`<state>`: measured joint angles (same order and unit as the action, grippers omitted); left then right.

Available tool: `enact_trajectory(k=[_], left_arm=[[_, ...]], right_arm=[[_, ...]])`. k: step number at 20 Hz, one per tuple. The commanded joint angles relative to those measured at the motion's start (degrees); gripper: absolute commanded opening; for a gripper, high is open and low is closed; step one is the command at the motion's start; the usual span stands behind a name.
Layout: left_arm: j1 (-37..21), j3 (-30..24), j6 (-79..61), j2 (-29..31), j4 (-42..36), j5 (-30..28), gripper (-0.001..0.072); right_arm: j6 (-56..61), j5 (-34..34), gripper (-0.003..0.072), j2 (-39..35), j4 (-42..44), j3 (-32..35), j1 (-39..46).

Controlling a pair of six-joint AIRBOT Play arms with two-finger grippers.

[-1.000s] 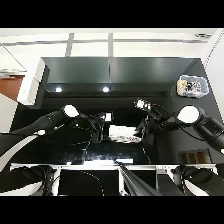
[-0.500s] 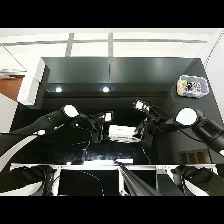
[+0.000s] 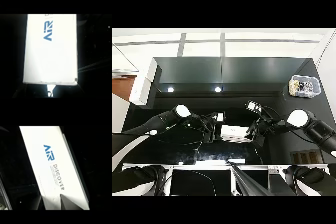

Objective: Fold the box and place the chain.

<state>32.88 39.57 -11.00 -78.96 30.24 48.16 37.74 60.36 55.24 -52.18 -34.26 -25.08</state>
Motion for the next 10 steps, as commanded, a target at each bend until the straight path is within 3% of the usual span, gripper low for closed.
enact_trajectory(k=[1, 10], left_arm=[[0.0, 0.0, 0.1, 0.0, 0.0, 0.0, 0.0442], [0.0, 0.0, 0.1, 0.0, 0.0, 0.0, 0.0442]], right_arm=[[0.9, -1.2, 0.0273, 0.0, -0.3, 0.2, 0.0], [1.1, 0.2, 0.0272, -1.4, -0.4, -0.1, 0.0]])
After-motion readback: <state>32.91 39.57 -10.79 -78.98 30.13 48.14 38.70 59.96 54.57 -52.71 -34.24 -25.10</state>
